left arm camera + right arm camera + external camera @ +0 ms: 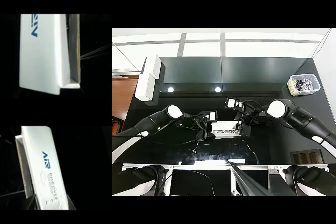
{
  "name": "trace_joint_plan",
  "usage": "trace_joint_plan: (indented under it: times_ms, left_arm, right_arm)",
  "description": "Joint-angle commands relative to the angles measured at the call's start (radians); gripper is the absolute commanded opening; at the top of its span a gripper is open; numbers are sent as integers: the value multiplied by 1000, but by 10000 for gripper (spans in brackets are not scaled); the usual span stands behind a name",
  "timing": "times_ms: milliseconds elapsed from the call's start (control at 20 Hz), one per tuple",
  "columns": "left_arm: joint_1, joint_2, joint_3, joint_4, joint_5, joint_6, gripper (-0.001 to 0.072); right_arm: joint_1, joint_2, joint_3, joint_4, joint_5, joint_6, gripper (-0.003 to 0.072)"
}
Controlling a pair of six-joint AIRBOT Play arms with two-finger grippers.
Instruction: Fold the box and place the chain.
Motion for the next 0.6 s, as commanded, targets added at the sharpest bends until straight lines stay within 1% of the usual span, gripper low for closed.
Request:
trace_joint_plan:
  times_ms: [0, 100, 150, 550]
  left_arm:
    - [1, 0, 0, 0, 0, 0, 332]
    - [1, 0, 0, 0, 0, 0, 332]
    - [1, 0, 0, 0, 0, 0, 332]
    - [1, 0, 0, 0, 0, 0, 332]
  right_arm:
    - [2, -4, -1, -1, 42, 4, 432]
    - [2, -4, -1, 11, 42, 4, 432]
    - [2, -4, -1, 15, 43, 4, 413]
    - [2, -4, -1, 18, 68, 5, 412]
